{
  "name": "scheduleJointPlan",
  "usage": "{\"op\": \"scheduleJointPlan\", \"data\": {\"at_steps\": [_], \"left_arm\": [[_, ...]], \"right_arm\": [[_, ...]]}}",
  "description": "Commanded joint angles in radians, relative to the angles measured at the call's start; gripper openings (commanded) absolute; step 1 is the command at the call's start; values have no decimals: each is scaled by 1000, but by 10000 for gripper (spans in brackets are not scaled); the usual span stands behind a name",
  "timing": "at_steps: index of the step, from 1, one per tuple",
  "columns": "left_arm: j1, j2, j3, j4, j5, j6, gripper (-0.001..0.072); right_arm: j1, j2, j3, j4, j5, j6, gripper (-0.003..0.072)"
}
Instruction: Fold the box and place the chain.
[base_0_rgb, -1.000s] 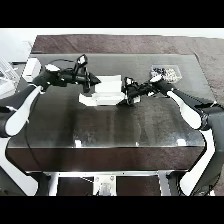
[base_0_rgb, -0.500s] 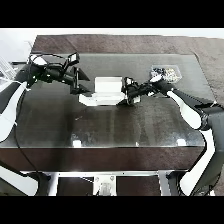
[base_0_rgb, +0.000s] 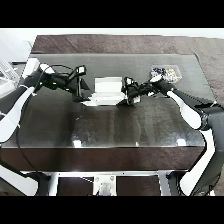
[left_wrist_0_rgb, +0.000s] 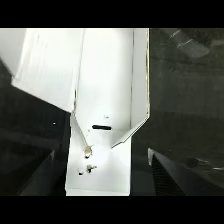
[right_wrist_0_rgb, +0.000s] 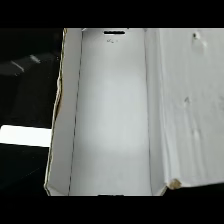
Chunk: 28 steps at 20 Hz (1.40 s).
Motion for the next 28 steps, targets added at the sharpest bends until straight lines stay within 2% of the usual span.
{"op": "scheduleJointPlan", "data": {"at_steps": [1, 6, 7, 12, 14, 28], "left_arm": [[-15, -24, -15, 7, 52, 39, 668], [-15, -36, -15, 4, 67, 72, 647], [-15, -37, -14, 4, 67, 79, 601], [-15, -39, -14, 4, 68, 106, 587], [-15, -39, -15, 4, 67, 107, 528], [-15, -66, -14, -74, 35, 131, 527]], "right_arm": [[1, 0, 0, 0, 0, 0, 587], [1, 0, 0, 0, 0, 0, 587], [1, 0, 0, 0, 0, 0, 587], [1, 0, 0, 0, 0, 0, 587], [1, 0, 0, 0, 0, 0, 587], [1, 0, 0, 0, 0, 0, 587]]}}
